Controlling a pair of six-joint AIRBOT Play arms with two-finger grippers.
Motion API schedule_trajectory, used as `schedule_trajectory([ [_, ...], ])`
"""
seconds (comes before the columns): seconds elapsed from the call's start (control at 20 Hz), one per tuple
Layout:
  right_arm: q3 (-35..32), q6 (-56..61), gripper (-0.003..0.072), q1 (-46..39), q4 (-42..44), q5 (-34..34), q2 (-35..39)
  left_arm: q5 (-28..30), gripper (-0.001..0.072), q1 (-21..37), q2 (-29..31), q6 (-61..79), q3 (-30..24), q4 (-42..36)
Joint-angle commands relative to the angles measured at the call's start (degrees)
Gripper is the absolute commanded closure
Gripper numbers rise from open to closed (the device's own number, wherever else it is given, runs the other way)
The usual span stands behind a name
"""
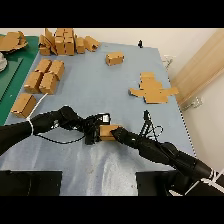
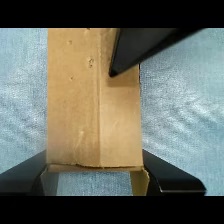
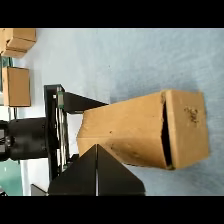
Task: Fold the box.
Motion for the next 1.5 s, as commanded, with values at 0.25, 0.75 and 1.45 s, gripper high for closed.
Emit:
schedule_trajectory([
  [0.25, 0.2, 0.1, 0.0684, 1.4, -0.5, 0.3, -4.3, 0.0, 0.0273, 0.0, 0.0, 0.0, 0.1, 0.0],
  [0.75, 0.2, 0.0, 0.0683, 1.4, -0.6, 0.2, -5.3, 0.0, 0.0273, 0.0, 0.0, 0.0, 0.1, 0.0],
  [1.45, 0.0, 0.0, 0.0683, -0.2, -4.1, 0.3, 3.9, 0.0, 0.0273, 0.0, 0.0, 0.0, 0.1, 0.0],
])
